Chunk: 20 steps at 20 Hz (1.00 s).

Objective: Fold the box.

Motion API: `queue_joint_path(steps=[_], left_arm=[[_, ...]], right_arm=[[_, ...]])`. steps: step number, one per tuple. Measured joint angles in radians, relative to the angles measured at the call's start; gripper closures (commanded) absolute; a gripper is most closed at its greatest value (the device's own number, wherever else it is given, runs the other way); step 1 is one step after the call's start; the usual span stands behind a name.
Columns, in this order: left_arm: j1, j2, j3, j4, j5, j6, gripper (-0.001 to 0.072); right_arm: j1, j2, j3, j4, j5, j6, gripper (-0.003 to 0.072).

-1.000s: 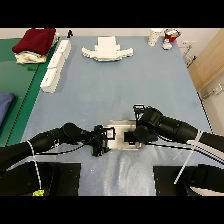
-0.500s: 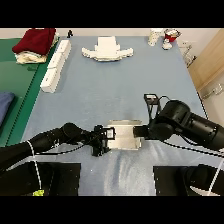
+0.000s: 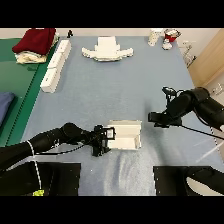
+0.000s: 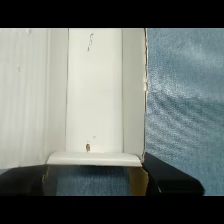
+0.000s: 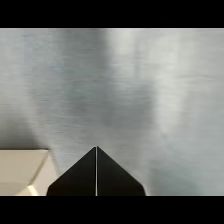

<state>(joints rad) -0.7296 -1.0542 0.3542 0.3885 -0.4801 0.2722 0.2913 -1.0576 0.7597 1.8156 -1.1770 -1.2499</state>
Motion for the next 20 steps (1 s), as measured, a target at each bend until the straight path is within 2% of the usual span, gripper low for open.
queue_joint_path(steps=[4,7,13,16,20], left_arm=[[0.000,0.000,0.000,0.000,0.000,0.000,0.0341],[0.000,0.000,0.000,0.000,0.000,0.000,0.0341],[0.000,0.000,0.000,0.000,0.000,0.000,0.0341],[0.000,0.000,0.000,0.000,0.000,0.000,0.0341],[0.000,0.000,0.000,0.000,0.000,0.000,0.0341]], right_arm=[[-0.165,-0.140,-0.008,0.484,0.011,-0.457,0.0685],[-0.185,-0.226,0.001,0.690,-0.057,-0.692,0.0685],[-0.114,-0.251,0.002,0.766,-0.134,-0.893,0.0685],[-0.063,-0.194,-0.021,0.740,-0.151,-0.974,0.0685],[0.023,-0.074,-0.089,0.689,-0.095,-1.015,0.0685]])
